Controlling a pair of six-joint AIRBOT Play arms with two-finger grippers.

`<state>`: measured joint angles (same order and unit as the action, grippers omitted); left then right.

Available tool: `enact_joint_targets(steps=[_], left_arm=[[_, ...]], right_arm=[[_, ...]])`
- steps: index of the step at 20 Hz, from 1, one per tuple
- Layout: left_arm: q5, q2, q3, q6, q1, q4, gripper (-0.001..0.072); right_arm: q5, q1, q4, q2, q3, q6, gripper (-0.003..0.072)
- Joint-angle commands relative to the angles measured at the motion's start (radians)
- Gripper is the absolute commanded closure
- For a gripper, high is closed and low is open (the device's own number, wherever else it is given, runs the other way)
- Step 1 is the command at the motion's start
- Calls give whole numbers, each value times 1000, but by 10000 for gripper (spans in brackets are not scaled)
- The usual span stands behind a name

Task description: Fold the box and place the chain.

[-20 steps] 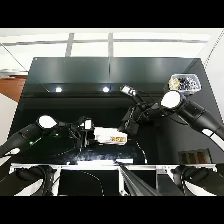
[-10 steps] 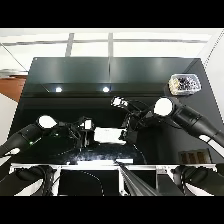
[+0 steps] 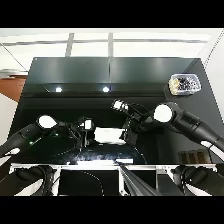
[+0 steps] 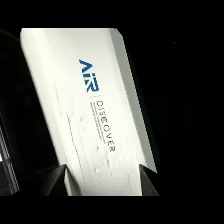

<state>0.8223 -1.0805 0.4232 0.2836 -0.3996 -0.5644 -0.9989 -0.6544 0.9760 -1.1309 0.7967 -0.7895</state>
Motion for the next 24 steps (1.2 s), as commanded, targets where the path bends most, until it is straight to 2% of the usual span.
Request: enact_joint_targets(steps=[1, 2, 3, 4, 6, 7, 8, 24], left_arm=[[1, 0, -1, 1, 0, 0, 222], [1, 0, -1, 1, 0, 0, 222], [1, 0, -1, 1, 0, 0, 222], [1, 0, -1, 1, 0, 0, 222], [1, 0, -1, 1, 0, 0, 221], [1, 0, -1, 1, 0, 0, 222], [1, 0, -1, 1, 0, 0, 222], [1, 0, -1, 1, 0, 0, 222]], right_arm=[[96, -5, -13, 44, -55, -17, 198], [106, -9, -3, 51, -55, -17, 199], [109, -15, 11, 55, -55, -17, 254], [105, -23, 18, 55, -55, -17, 274], [106, -39, 20, 55, -55, -17, 275], [103, -45, 20, 55, -55, -17, 349], [98, -51, 19, 55, -55, -17, 371], [61, -58, 55, 55, -56, -19, 379]])
